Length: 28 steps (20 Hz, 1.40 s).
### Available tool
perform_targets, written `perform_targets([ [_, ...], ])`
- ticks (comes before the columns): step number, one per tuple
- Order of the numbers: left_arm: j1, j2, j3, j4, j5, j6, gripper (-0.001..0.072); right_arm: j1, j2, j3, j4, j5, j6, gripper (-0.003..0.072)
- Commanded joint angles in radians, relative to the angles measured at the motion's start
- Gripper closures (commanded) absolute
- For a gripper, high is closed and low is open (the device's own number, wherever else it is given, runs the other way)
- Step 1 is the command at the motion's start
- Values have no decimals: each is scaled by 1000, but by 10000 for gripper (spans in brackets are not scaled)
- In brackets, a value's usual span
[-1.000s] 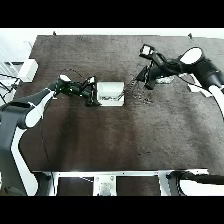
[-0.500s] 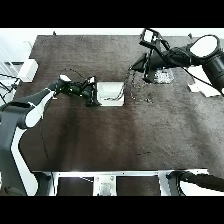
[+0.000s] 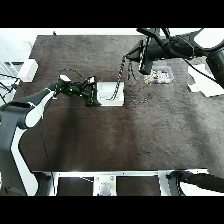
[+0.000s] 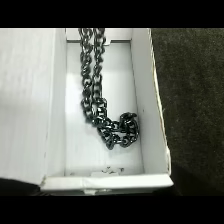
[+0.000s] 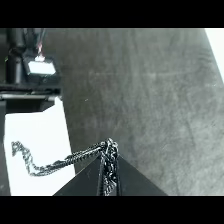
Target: Fold the box and place the chain.
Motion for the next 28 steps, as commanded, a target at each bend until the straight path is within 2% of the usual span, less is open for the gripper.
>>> perform_targets([
  [1,1,0,0,0,0,0,215,26,-1,18,0,-8,14,680],
  [11,1,0,0,0,0,0,215,87,-66,1,9,-18,67,680],
  [24,1,0,0,0,0,0,215,159,-305,-93,121,-129,205,680],
  [26,1,0,0,0,0,0,215,158,-307,-95,115,-130,227,681],
  [28,1,0,0,0,-1,0,216,147,-283,-95,33,-160,265,682],
])
